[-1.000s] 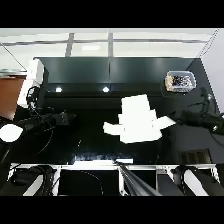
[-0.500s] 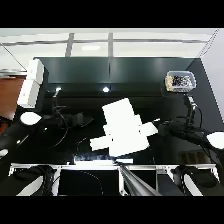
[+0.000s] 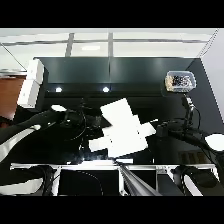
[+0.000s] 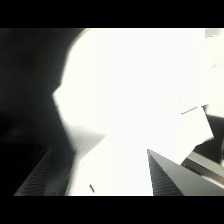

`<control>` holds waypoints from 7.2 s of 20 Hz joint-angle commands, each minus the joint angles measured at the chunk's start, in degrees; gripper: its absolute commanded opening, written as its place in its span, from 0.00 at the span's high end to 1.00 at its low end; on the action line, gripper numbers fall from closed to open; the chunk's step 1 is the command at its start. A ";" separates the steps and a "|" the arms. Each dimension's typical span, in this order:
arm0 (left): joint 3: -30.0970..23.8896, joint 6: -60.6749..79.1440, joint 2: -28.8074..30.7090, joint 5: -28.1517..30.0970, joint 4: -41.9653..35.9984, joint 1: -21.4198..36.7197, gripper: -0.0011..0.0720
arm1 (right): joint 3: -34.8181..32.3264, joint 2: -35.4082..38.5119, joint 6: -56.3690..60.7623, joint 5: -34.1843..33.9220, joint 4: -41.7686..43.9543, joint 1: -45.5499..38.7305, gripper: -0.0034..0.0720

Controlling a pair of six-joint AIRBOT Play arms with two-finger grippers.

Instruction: Fold the box and place the chain.

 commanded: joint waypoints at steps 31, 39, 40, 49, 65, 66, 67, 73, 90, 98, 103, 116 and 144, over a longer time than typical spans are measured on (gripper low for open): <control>1.60 43.23 10.54 13.90 27.36 -12.76 0.95 | 15.10 -3.85 -26.16 15.43 -25.90 1.16 0.08; 0.92 50.49 8.70 14.40 21.22 -12.81 0.95 | 10.03 -11.50 -35.01 11.93 -22.47 12.48 0.08; 0.85 50.51 8.68 13.68 21.24 -12.81 0.95 | 9.27 -12.31 -35.01 11.96 -22.23 13.90 0.08; 0.52 48.24 9.66 17.11 22.56 -12.83 0.95 | 4.87 -13.55 -36.11 9.55 -22.29 17.64 0.08; -1.09 51.65 9.68 17.88 25.44 -13.07 0.95 | 4.72 -13.97 -42.32 7.72 -15.78 17.75 0.08; -1.09 51.65 9.68 17.84 25.46 -13.07 0.95 | 4.72 -14.43 -42.34 7.72 -15.47 18.16 0.08; -1.05 51.63 9.68 17.51 25.46 -13.07 0.95 | 4.72 -14.99 -42.62 7.67 -15.43 18.95 0.08; -0.70 51.63 9.68 17.20 25.46 -13.07 0.95 | 4.72 -17.38 -44.96 5.49 -15.50 24.30 0.08; -0.70 51.63 9.68 16.96 25.46 -13.07 0.95 | 4.72 -23.76 -47.41 -2.34 -9.03 34.82 0.08; -0.70 51.63 9.68 16.24 25.46 -13.07 0.95 | 8.85 -23.19 -43.52 -4.90 -13.29 30.47 0.08; -0.70 51.63 9.68 16.11 25.46 -13.07 0.95 | 11.28 -22.40 -43.58 -3.17 -13.33 26.62 0.08; -0.70 51.63 9.68 16.11 25.46 -13.05 0.95 | 11.45 -22.16 -43.80 -4.37 -13.35 26.62 0.08; -0.70 51.63 9.68 16.17 25.49 -13.05 0.95 | 11.39 -27.58 -56.04 -1.27 -4.02 26.62 0.09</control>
